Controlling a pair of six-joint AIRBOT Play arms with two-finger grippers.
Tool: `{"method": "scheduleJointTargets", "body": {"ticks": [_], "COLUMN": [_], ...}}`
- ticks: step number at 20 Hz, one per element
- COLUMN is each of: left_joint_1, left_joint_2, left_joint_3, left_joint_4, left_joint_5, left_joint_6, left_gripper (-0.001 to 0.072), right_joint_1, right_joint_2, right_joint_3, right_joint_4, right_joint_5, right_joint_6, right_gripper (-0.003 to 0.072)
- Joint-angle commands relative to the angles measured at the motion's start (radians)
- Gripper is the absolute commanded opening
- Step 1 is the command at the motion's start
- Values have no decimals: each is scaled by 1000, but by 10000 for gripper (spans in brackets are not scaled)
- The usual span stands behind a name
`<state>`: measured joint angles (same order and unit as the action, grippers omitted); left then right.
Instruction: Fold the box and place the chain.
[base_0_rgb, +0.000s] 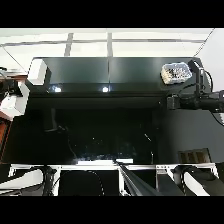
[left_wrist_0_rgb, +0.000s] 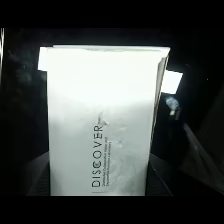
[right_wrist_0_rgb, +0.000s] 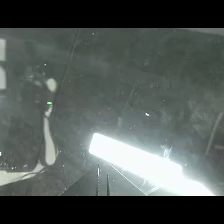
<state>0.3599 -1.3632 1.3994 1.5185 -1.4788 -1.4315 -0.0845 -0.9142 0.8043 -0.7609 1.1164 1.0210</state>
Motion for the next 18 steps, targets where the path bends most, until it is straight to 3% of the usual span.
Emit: {"method": "scheduleJointTargets", "body": {"ticks": [1,7,18], "left_joint_1": [90,76,33], "left_joint_2": [-57,-191,-339], "left_joint_3": [-11,-1,154], "left_joint_4": [-128,-161,-65], "left_joint_5": [84,187,281], "left_joint_6": [92,172,221], "left_gripper": [294,294,294], "right_joint_1": [-1,-1,-1], "right_joint_2": [-1,-3,-12], "right_joint_3": [0,0,0], "right_joint_4": [0,0,1], "right_joint_5": [-26,-52,-90], "right_joint_6": [0,7,49], "right_gripper": [57,57,56]}}
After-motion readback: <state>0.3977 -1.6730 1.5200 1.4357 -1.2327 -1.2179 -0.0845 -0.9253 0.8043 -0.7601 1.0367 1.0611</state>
